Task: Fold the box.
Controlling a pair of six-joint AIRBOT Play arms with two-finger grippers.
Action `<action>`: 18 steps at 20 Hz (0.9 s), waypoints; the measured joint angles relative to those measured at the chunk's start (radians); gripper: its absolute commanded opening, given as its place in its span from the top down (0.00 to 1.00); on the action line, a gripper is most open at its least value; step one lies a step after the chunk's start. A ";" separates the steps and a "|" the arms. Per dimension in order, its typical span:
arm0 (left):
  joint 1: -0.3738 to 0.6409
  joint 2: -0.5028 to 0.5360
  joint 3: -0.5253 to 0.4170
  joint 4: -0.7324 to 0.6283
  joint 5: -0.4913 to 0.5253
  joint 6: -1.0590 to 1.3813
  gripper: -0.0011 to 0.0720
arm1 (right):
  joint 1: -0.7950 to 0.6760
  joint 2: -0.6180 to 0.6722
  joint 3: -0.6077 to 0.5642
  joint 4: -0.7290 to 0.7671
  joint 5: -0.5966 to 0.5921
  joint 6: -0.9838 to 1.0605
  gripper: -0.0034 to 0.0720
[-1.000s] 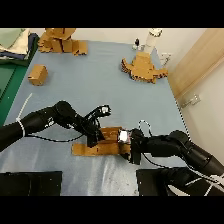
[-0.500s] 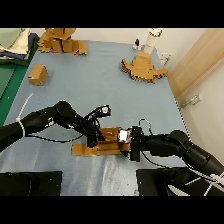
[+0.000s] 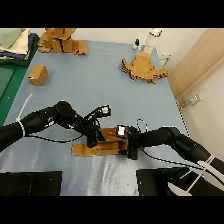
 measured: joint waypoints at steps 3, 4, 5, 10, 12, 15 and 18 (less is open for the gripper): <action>0.000 0.000 0.000 0.000 0.000 0.000 0.97 | -0.023 -0.054 0.000 0.050 -0.023 -0.063 0.01; 0.000 0.000 0.000 0.000 0.000 0.000 0.97 | -0.027 -0.066 0.000 0.058 -0.025 -0.074 0.01; 0.000 0.000 0.000 0.000 0.000 0.000 0.97 | -0.029 -0.074 0.000 0.065 -0.034 -0.082 0.01; 0.000 0.000 0.000 0.000 0.000 0.000 0.97 | -0.036 -0.091 0.002 0.078 -0.048 -0.090 0.01; 0.000 0.000 0.000 0.000 0.000 0.000 0.97 | -0.036 -0.093 0.003 0.078 -0.055 -0.086 0.01; 0.000 0.000 0.000 0.000 0.000 0.000 0.97 | -0.036 -0.094 0.003 0.077 -0.062 -0.080 0.01; 0.000 0.000 0.000 0.000 0.002 0.000 0.97 | -0.035 -0.095 0.003 0.077 -0.058 -0.091 0.01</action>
